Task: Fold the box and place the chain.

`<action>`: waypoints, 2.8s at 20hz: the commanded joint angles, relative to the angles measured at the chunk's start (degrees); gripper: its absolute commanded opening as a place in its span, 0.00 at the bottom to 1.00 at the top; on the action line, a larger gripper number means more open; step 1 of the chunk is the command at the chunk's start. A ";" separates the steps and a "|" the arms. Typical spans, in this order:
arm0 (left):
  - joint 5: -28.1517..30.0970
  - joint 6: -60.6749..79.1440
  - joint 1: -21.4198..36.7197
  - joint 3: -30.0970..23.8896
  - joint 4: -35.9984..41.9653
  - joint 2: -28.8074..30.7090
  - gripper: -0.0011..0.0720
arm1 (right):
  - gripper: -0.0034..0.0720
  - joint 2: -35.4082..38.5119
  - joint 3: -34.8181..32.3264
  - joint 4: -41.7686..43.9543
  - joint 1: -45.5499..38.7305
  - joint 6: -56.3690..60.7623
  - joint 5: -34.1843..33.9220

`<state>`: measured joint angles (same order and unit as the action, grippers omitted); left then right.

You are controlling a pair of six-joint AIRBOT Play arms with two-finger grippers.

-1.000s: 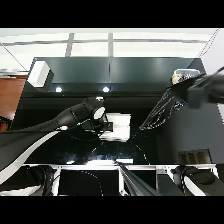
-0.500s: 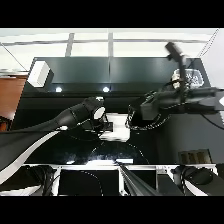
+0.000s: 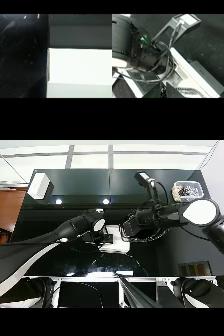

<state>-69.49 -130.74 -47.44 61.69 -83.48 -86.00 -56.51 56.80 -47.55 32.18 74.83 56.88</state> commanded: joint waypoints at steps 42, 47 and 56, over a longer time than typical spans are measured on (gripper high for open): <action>0.02 0.02 0.02 -0.02 -0.02 0.02 0.06 | 1.00 -18.93 -10.93 -47.78 -36.37 38.75 -15.96; 0.02 0.02 0.02 -0.02 -0.02 0.02 0.06 | 1.00 -19.85 -10.75 -45.68 -36.37 38.53 -16.20; 0.02 0.00 0.02 -0.02 -0.02 0.02 0.06 | 0.59 -19.85 -10.64 -45.66 -36.35 34.56 -14.73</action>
<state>-69.49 -130.74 -47.44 61.69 -83.48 -86.00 -76.31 46.09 -93.32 -4.14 110.34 41.60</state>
